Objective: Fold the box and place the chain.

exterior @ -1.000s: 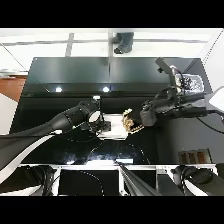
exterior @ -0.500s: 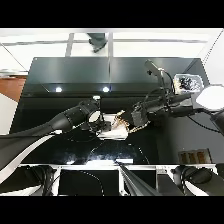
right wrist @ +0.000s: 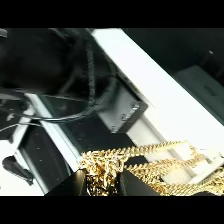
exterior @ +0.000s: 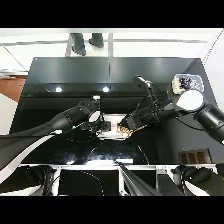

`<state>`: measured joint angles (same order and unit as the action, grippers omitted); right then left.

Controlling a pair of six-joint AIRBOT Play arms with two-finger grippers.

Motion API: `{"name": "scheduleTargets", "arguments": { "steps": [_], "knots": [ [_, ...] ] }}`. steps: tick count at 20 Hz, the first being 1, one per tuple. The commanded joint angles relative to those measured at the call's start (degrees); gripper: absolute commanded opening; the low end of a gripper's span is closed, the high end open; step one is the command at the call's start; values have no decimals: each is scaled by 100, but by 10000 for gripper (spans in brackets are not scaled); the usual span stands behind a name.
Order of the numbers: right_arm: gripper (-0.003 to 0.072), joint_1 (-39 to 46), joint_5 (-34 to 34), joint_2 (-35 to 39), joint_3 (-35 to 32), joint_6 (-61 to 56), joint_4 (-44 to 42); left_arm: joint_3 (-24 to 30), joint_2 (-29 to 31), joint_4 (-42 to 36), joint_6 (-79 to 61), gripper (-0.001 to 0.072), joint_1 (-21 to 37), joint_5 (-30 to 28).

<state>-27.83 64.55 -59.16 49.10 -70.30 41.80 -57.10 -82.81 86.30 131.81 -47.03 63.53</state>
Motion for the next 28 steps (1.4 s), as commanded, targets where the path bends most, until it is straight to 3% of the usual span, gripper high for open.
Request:
{"name": "scheduleTargets", "arguments": {
  "steps": [1,5,6,7,8,13,16,18,20,21,22,23,28],
  "knots": [
    [38,-50,-186,-153,-181,-20,26,0,0,0,0,28,4,2],
    [40,-50,-208,-306,-306,-20,33,0,0,0,0,28,4,0],
    [125,-48,-232,-315,-306,-20,42,0,0,0,0,29,4,0],
    [343,-26,-232,-313,-304,-20,42,0,0,0,0,28,4,0],
    [483,48,-177,-313,-299,-20,39,0,0,0,0,28,4,0],
    [499,1290,669,105,-297,313,85,0,0,2,0,28,4,-2],
    [499,1967,960,398,-337,798,817,0,0,2,0,28,4,0],
    [499,2065,603,433,-621,1569,901,0,0,2,0,28,4,0],
    [501,2004,-551,428,-1178,2116,437,0,0,0,0,28,4,0],
    [631,1897,-1198,428,-1451,2415,323,0,0,2,-2,28,4,0],
    [713,1746,-1600,426,-1639,2848,358,0,0,0,0,28,4,2],
    [713,1554,-1882,422,-1768,3292,498,0,0,0,0,28,4,0],
    [712,627,-1886,361,-1853,5580,1637,0,0,0,0,28,4,0]
  ]
}}
